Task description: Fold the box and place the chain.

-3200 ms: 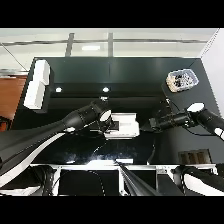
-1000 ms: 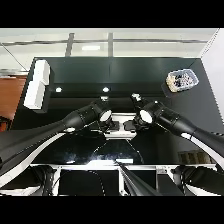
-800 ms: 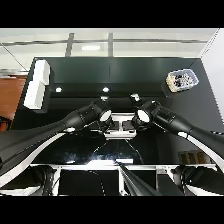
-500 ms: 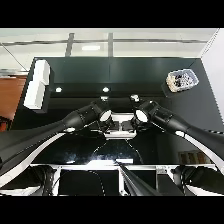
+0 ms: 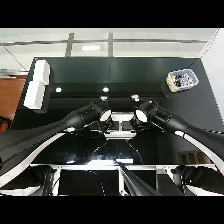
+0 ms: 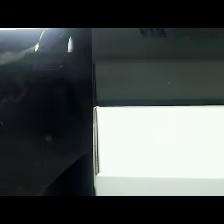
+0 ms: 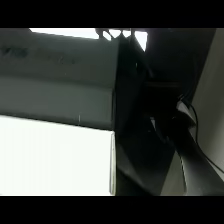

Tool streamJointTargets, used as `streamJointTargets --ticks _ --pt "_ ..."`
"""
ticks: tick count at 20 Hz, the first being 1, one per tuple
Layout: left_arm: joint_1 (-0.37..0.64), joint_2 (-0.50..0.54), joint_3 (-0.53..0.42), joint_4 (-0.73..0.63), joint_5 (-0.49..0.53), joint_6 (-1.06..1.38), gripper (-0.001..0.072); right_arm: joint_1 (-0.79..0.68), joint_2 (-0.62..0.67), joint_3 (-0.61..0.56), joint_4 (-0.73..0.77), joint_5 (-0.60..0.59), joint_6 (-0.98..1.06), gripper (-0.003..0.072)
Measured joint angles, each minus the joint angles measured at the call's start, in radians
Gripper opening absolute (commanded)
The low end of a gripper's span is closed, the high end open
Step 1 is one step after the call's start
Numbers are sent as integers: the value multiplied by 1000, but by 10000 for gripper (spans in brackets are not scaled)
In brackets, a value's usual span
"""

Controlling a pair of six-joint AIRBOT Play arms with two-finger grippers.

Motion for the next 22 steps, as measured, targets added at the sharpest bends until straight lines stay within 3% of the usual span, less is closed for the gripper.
streamJointTargets --ticks 1,2,6,7,8,9,13,17,22 --pt "0 0 0 0 -2 0 32 0 0 0 0 -2 0 167" --pt "0 0 0 0 -2 -1 32 0 0 0 -2 -2 0 23" --pt "0 0 0 -8 -3 -9 32 0 3 0 2 -8 11 16" --pt "0 0 0 -7 -3 -8 32 0 5 0 3 -9 10 102" --pt "0 0 0 0 0 -2 32 0 9 0 4 -10 0 302" --pt "0 0 0 0 0 0 32 -1 13 0 13 -17 0 339" --pt "0 0 0 0 0 -4 32 -6 65 0 -12 -2 -8 336" --pt "0 0 0 0 0 -5 32 -8 212 0 -96 43 -43 336" --pt "0 0 0 0 0 -7 32 -51 435 -4 -417 113 -95 335"
